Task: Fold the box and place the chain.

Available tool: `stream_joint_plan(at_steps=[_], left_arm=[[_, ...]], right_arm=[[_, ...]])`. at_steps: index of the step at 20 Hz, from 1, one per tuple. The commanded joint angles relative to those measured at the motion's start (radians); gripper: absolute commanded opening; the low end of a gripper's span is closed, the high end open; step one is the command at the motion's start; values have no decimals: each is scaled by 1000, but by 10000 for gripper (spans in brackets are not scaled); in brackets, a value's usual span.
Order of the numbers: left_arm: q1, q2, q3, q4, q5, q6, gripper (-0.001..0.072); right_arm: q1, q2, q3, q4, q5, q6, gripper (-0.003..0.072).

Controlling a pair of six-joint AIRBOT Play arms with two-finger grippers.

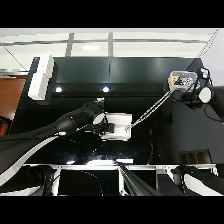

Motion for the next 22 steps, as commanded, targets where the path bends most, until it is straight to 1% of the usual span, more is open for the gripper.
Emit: stream_joint_plan(at_steps=[1,4,5,6,10,12,13,14,15,17,19,22], left_arm=[[1,0,0,0,0,0,31],[1,0,0,0,0,0,31],[1,0,0,0,0,0,31],[1,0,0,0,-1,0,31],[1,0,1,0,0,0,31],[1,0,1,0,-1,0,31],[1,0,0,0,-1,0,32],[1,0,1,0,0,0,31],[1,0,1,0,0,0,31],[1,0,1,0,0,0,31],[1,0,1,0,0,0,31],[1,0,1,0,0,0,32]], right_arm=[[-14,-187,143,82,-58,21,713],[-14,-311,253,98,-14,23,711],[-14,-336,272,98,-14,23,707],[-14,-356,286,98,-14,28,673],[-14,-391,300,83,-31,42,671],[-14,-391,301,61,-38,42,411],[-14,-391,301,61,-30,42,224],[-14,-391,301,61,-16,42,86],[-14,-391,301,62,6,42,18],[-14,-381,301,61,56,23,17],[-11,-343,301,61,106,-89,14],[-12,-212,301,61,148,-205,13]])
